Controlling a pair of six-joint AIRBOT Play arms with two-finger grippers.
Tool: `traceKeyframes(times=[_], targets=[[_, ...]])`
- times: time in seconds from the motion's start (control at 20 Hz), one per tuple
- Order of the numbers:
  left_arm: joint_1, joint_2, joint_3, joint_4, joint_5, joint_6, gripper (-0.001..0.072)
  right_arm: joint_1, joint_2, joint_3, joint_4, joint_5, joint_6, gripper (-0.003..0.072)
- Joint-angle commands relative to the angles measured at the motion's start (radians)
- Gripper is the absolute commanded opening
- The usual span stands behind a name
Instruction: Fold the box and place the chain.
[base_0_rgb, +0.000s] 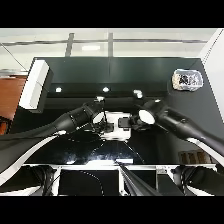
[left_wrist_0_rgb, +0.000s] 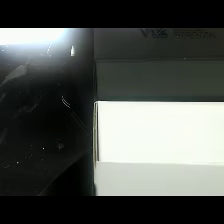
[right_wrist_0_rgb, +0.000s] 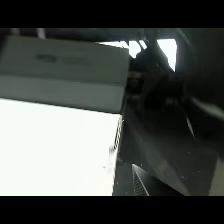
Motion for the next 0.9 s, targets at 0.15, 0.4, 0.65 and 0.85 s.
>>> traceKeyframes(times=[0.15, 0.4, 0.65, 0.85], targets=[[0.001, -0.002, 0.000, 0.000, 0.002, -0.001, 0.0033, -0.132, 0.278, 0.007, -0.463, 0.191, -0.092, 0.0459], [0.001, -0.003, 0.000, 0.000, 0.002, -0.001, 0.0033, -0.515, 0.265, -0.038, -0.647, -0.146, -0.130, 0.0464], [0.001, -0.003, 0.000, 0.000, 0.005, -0.001, 0.0034, -0.835, 0.107, 0.016, -0.438, -0.436, -0.132, 0.0720], [0.001, -0.003, 0.000, 0.000, 0.001, -0.001, 0.0033, -0.984, -0.140, 0.292, -0.262, -0.344, -0.151, 0.0718]])
